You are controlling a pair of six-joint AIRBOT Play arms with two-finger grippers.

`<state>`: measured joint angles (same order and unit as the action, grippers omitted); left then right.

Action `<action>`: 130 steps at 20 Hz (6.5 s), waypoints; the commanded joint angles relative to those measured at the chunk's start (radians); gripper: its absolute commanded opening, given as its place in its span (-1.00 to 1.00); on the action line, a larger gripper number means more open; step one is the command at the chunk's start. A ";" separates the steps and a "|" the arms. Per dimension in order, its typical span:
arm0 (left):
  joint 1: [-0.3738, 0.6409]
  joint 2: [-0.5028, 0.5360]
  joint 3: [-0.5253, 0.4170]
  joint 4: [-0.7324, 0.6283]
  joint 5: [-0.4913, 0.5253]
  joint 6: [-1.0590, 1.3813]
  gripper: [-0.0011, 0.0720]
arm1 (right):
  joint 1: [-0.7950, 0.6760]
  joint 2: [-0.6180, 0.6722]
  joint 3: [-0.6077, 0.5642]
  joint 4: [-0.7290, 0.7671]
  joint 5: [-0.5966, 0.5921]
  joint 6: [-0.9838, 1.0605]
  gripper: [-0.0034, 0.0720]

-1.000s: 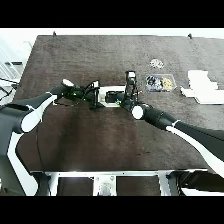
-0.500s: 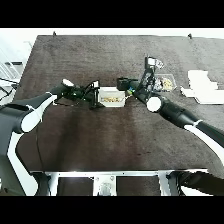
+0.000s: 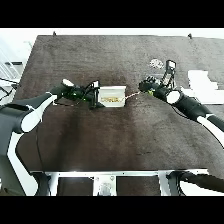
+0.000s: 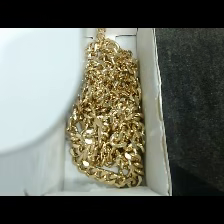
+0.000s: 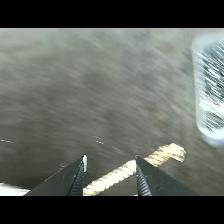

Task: Fold the box and place the chain.

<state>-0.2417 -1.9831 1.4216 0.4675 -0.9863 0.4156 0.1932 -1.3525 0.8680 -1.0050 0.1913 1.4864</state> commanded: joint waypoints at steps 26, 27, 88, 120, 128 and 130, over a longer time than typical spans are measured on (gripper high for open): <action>0.000 0.000 0.001 0.000 -0.002 0.000 -0.81 | -0.071 -0.357 0.308 -0.189 0.320 0.103 0.46; 0.000 0.000 0.001 0.000 -0.002 0.000 -0.81 | -0.064 -0.370 0.320 -0.188 0.319 0.103 0.46; 0.000 0.000 0.001 0.000 0.001 0.000 -0.81 | 0.304 0.048 0.152 -0.243 0.276 0.132 -0.87; 0.000 0.000 0.001 0.000 0.002 0.001 -0.81 | -0.103 -0.343 0.579 0.537 0.943 -1.205 -0.15; 0.000 0.000 0.001 0.000 0.003 0.001 -0.81 | -0.003 -0.424 0.653 0.364 1.012 -1.207 -0.15; 0.000 0.000 0.001 0.000 0.003 0.001 -0.81 | 0.024 -0.424 0.653 0.323 1.015 -1.207 -0.15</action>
<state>-0.2417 -1.9831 1.4216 0.4675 -0.9844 0.4160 0.1829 -1.7653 1.5116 -0.6113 1.1847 0.2848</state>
